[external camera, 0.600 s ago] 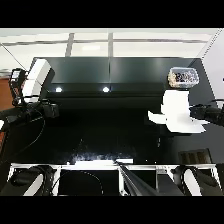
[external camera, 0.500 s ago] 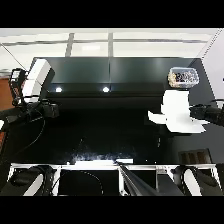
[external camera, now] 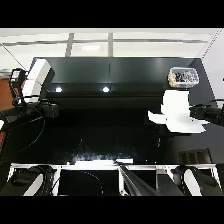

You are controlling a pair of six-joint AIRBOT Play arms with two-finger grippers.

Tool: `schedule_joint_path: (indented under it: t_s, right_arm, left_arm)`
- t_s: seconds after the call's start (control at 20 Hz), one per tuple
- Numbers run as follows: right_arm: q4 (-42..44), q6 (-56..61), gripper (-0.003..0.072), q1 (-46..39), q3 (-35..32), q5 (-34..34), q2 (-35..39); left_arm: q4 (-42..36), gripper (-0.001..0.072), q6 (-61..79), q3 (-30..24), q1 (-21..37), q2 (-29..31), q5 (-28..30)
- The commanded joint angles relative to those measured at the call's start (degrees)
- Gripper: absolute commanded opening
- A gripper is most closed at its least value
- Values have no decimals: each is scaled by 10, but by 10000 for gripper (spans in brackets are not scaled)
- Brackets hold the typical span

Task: Fold the box and place the chain.

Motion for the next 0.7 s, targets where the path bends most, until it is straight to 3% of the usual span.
schedule_joint_path:
  t_s: [0.0,0.35,0.6,0.65]
  right_arm:
    - [0,0,49,0,0,0,1]
    - [9,0,49,0,0,-2,1]
    - [103,0,50,0,0,-37,1]
    - [103,0,50,0,0,-53,1]
  left_arm:
    - [0,33,0,0,0,0,0]
    - [0,33,0,0,0,0,0]
    - [0,40,0,-1,0,-4,48]
    - [-3,233,0,-1,-1,-9,67]
